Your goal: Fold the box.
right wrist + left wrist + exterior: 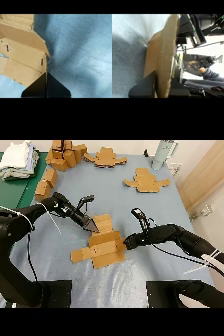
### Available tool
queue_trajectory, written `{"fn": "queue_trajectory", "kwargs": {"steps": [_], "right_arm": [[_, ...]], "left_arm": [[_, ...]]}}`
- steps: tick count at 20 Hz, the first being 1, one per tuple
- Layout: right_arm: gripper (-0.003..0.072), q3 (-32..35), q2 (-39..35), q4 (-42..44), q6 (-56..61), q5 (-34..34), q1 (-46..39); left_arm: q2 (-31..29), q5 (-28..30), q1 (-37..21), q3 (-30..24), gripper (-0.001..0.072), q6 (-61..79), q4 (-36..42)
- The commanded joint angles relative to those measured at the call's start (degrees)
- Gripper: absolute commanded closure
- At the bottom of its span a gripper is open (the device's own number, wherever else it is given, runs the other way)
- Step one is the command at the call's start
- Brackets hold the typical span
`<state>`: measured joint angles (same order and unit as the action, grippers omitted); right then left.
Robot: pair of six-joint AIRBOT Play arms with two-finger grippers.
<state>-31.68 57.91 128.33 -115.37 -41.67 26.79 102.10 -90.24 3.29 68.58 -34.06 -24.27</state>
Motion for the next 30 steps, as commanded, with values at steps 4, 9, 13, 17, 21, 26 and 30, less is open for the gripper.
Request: {"fn": "queue_trajectory", "kwargs": {"steps": [4,9,13,17,21,26,30], "right_arm": [[0.0685,0.0,0.0,0.0,0.5,-1.1,0.0],[0.0685,0.0,0.0,0.0,0.5,-0.8,0.0],[0.0685,0.0,0.0,0.0,0.5,-0.8,0.0],[0.0684,0.0,0.0,-0.1,0.5,-0.8,0.0],[0.0684,0.0,0.0,-1.1,0.5,-0.8,0.0],[0.0434,0.0,-0.1,-3.2,1.3,0.7,-0.1],[0.0420,-3.7,-0.2,-22.9,22.5,-0.1,-3.7]], "left_arm": [[0.0,-0.7,-0.1,0.0,0.0596,2.4,-0.9],[0.0,-2.2,0.1,0.0,0.0595,2.4,-1.5],[0.0,-1.4,1.8,0.0,0.0596,3.1,-1.6],[0.0,-0.2,2.4,0.0,0.0696,3.3,-1.9],[0.0,-0.3,2.4,0.0,0.0696,3.3,-2.0],[0.0,2.3,2.4,0.6,0.0699,4.7,-1.8],[-3.4,9.3,4.3,2.3,0.0700,10.0,-1.9]]}}
